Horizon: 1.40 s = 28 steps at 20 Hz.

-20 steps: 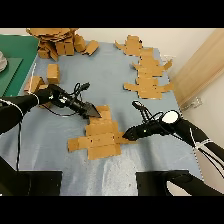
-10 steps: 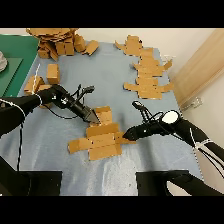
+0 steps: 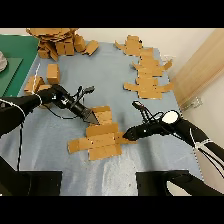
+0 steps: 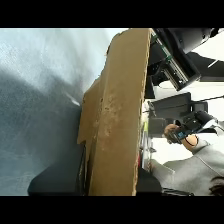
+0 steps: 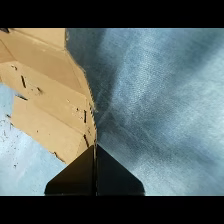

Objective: Fold the box.

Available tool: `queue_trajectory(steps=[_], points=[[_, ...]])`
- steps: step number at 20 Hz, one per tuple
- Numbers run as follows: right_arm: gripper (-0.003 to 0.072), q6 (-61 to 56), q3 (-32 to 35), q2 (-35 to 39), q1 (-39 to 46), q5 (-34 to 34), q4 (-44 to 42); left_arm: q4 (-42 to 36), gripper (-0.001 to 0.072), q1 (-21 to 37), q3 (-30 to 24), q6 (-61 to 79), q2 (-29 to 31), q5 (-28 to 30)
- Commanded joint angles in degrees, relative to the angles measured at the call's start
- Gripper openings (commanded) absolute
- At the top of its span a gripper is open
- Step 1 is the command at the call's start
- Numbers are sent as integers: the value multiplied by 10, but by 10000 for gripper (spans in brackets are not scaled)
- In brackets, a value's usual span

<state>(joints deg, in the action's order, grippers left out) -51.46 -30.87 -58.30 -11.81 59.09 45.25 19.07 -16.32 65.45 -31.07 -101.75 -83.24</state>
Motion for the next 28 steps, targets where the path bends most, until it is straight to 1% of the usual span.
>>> queue_trajectory(steps=[1, 2, 8, 9, 10, 11, 14, 15, 16, 18, 20, 22, 24, 26, 28], points=[[5, -2, 0, 0, -1, 0, 0, 0, 150, 0, 6, 3, 0, 20], [4, -2, 0, 0, -1, 0, 0, 0, 16, 0, 9, 12, 0, 22], [11, -2, 0, 0, -1, -1, 0, 1, 15, 0, 20, 37, 0, 23], [130, -2, 0, 0, -1, -5, 0, 1, 15, 0, 20, 49, 0, 23], [309, -9, 0, 0, -1, -12, 0, 0, 15, -1, 20, 63, 0, 23], [395, -23, 0, 0, 0, -23, 2, 0, 16, -1, 20, 75, 0, 23], [395, -96, 0, 1, 1, -90, 44, -9, 15, -11, 20, 104, 5, 33], [365, -111, 0, 1, 1, -113, 61, -9, 15, -22, 19, 118, 13, 43], [352, -129, 0, 2, 1, -131, 74, -9, 15, -34, 18, 130, 23, 54], [352, -164, -3, 11, 8, -150, 79, -4, 14, -64, 6, 164, 59, 78], [352, -184, -13, 30, 28, -147, 64, 24, 14, -89, -24, 199, 107, 127], [352, -187, -17, 68, 51, -146, 60, 46, 14, -103, -71, 238, 163, 205], [352, -197, -17, 100, 70, -146, 59, 33, 15, -108, -124, 315, 218, 276], [352, -197, -17, 110, 75, -148, 59, 11, 15, -113, -161, 380, 245, 319], [352, -197, -17, 105, 74, -150, 47, 11, 15, -128, -179, 397, 245, 344]])
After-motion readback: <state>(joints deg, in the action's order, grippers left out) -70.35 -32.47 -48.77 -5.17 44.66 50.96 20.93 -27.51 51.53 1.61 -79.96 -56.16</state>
